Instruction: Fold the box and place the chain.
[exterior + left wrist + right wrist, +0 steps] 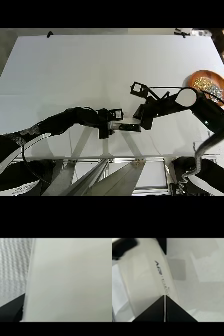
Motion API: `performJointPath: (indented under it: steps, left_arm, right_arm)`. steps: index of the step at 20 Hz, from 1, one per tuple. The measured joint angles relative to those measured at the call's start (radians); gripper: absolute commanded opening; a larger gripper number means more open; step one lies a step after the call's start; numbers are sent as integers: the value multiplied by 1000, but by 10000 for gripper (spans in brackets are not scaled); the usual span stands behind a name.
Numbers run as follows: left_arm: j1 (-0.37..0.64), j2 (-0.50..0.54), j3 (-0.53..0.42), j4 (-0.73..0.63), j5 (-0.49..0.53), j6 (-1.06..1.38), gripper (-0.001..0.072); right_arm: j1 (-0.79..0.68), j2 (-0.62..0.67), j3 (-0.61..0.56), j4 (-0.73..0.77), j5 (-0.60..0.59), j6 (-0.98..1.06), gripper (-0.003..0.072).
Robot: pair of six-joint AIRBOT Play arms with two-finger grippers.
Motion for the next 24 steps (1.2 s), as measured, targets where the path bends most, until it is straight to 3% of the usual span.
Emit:
performJointPath:
  steps: [5,7,11,17,19,24]
  left_arm:
    - [0,0,0,0,0,0,138]
    - [0,0,0,0,0,0,138]
    - [0,0,0,0,0,0,138]
    - [0,0,0,0,0,0,138]
    - [0,0,0,0,0,0,138]
    - [0,0,0,0,0,0,138]
  right_arm:
    - [92,56,0,-55,12,-11,112]
    - [111,55,0,-71,-4,-5,358]
    - [127,43,0,-85,-13,5,291]
    - [147,12,0,-96,10,15,288]
    - [169,-8,0,-100,11,15,229]
    - [199,-39,0,-112,-10,37,220]
